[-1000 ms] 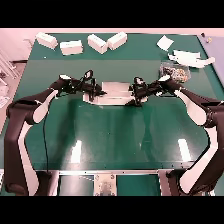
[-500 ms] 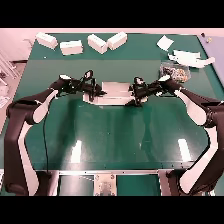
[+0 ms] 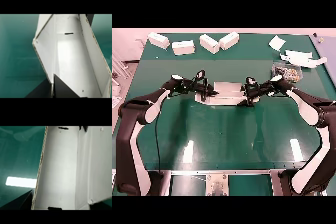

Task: Fold the box and place the chain.

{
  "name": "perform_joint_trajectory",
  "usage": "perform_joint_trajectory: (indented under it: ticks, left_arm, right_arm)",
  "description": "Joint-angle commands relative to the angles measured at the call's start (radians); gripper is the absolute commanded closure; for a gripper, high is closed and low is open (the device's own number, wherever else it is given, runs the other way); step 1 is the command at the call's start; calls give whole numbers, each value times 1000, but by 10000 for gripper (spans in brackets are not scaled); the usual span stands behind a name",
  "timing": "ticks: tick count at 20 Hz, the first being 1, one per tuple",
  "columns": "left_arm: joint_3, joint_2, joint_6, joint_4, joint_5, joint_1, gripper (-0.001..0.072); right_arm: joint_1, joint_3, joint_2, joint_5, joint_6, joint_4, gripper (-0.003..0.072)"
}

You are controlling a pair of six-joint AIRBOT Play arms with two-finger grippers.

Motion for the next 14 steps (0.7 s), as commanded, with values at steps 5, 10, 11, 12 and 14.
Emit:
perform_joint_trajectory:
  ticks: [5, 10, 11, 12, 14]
  left_arm:
    - [1, 0, 0, 0, -1, 1, 687]
    - [1, 0, 0, -2, -11, 1, 686]
    - [2, 0, 0, -13, -11, 1, 492]
    - [2, 0, -30, -22, -34, 1, 356]
    - [2, 4, -26, -52, -70, 1, 282]
  right_arm:
    - [1, 0, -1, 0, 0, 0, 176]
    - [1, 0, -1, 0, 0, 0, 176]
    - [1, 0, -1, 0, 0, 0, 176]
    - [1, 0, -1, 0, 0, 0, 176]
    - [1, 0, -1, 0, 0, 0, 176]
